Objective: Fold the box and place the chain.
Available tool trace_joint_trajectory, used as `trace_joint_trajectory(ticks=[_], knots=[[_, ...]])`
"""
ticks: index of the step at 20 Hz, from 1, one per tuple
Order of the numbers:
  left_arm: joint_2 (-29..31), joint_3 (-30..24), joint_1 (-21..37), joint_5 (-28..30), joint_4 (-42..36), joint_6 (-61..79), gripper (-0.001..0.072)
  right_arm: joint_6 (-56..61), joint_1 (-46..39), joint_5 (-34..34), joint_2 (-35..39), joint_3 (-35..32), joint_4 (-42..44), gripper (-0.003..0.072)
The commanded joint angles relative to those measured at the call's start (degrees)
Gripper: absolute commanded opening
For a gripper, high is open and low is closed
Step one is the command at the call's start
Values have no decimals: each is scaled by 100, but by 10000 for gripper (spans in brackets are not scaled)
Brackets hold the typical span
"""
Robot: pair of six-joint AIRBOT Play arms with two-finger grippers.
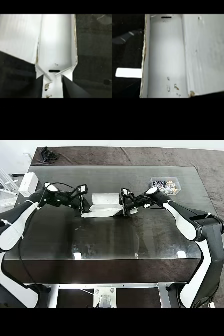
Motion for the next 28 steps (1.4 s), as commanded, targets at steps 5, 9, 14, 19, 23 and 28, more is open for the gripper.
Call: trace_joint_trajectory(ticks=[5, 9, 14, 19, 23, 28], knots=[[-2, -2, -238, 278, -101, 146, 277, 2, -4, 0, -4, -2, 0, 508], [-15, -2, -243, 407, -420, 219, 278, 0, -4, 0, -4, -2, 0, 508], [-195, -2, -243, 387, -695, 251, 455, 2, -4, 0, -4, -2, 0, 508], [-227, -2, -243, 387, -807, 247, 614, 2, -4, 0, -4, -2, 0, 508], [-227, -2, -243, 391, -817, 249, 697, 2, -4, 0, -4, -2, 0, 508], [-227, -2, -243, 417, -826, 188, 720, 2, -4, 0, -4, -2, 0, 508]])
